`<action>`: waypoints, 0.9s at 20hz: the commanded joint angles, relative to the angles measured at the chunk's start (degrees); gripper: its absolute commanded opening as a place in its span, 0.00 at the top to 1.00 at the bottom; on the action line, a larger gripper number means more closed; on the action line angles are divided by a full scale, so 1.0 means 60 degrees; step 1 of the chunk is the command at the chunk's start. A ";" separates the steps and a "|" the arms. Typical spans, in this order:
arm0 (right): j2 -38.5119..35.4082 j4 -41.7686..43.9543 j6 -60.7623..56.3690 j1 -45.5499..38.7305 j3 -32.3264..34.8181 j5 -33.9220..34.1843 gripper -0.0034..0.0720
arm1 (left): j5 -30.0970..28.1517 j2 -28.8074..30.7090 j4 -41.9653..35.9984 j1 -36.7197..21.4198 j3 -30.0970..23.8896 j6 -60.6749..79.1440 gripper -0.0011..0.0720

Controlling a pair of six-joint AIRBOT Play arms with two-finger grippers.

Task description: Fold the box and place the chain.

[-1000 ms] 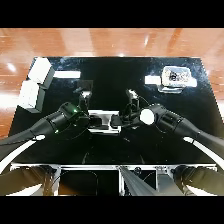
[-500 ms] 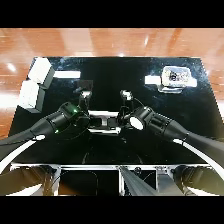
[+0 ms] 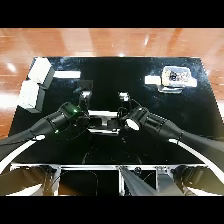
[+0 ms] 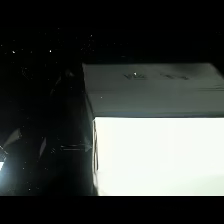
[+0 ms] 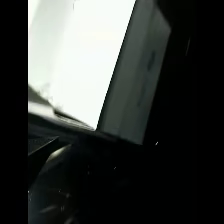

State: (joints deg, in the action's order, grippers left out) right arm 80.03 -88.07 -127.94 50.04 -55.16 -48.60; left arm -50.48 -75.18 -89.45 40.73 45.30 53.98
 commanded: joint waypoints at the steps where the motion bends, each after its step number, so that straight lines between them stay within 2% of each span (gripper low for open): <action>1: 0.0295 -0.0131 0.0000 0.0011 -0.0375 -0.0557 0.32 | 0.0000 0.0000 0.0000 0.0004 0.0000 0.0000 0.95; 3: 0.0463 -0.0237 0.0004 0.0011 -0.0659 -0.0714 0.33 | 0.0000 0.0000 0.0000 0.0004 0.0000 0.0000 0.95; 4: 0.0499 -0.0262 0.0011 0.0011 -0.0747 -0.0790 0.44 | 0.0000 0.0000 0.0000 0.0004 0.0000 0.0000 0.95; 5: 0.0539 -0.0259 0.0171 0.0011 -0.0812 -0.0871 0.61 | 0.0000 0.0000 0.0000 0.0004 0.0000 0.0000 0.95; 6: 0.0561 -0.0255 0.0219 0.0011 -0.0816 -0.0871 0.63 | 0.0000 0.0000 0.0000 0.0004 0.0000 0.0000 0.95; 18: 0.1235 -0.0251 0.0259 0.0015 -0.1275 -0.1504 0.64 | 0.0000 0.0000 0.0000 0.0004 0.0000 0.0000 0.95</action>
State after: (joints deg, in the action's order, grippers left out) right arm 86.67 -89.54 -126.52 50.11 -62.37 -56.82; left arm -50.48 -75.18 -89.45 40.73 45.30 53.98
